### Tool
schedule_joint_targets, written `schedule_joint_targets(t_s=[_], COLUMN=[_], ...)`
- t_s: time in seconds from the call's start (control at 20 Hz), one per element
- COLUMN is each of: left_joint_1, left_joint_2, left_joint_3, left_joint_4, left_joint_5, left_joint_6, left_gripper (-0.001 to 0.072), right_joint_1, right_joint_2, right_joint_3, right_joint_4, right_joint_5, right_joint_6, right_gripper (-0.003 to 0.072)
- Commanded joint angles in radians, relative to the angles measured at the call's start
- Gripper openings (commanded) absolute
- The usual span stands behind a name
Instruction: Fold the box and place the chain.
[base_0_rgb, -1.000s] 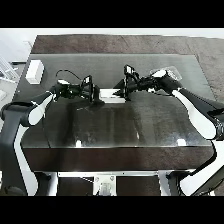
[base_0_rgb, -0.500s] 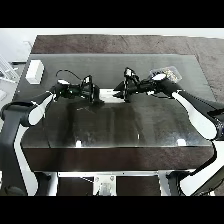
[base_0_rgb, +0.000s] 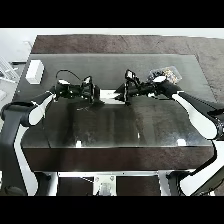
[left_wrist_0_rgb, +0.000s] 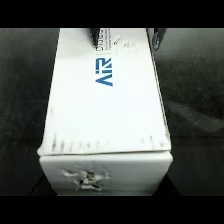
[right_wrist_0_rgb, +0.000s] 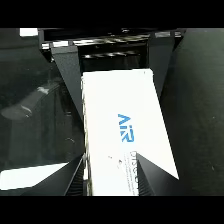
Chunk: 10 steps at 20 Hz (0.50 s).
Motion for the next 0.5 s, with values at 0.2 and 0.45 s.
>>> schedule_joint_targets(t_s=[0.2, 0.45], left_joint_1=[0.001, 0.001], left_joint_2=[0.0, 0.0], left_joint_3=[0.0, 0.0], left_joint_4=[-0.003, -0.003], left_joint_5=[0.008, 0.008], left_joint_6=[-0.004, -0.004], left_gripper=[0.0484, 0.0484], right_joint_1=[-0.035, -0.042], right_joint_2=[0.022, 0.019], right_joint_3=[0.029, 0.038], right_joint_4=[0.126, 0.11], right_joint_5=[0.092, 0.087], right_joint_6=[-0.001, 0.0], right_gripper=[0.037, 0.0004])
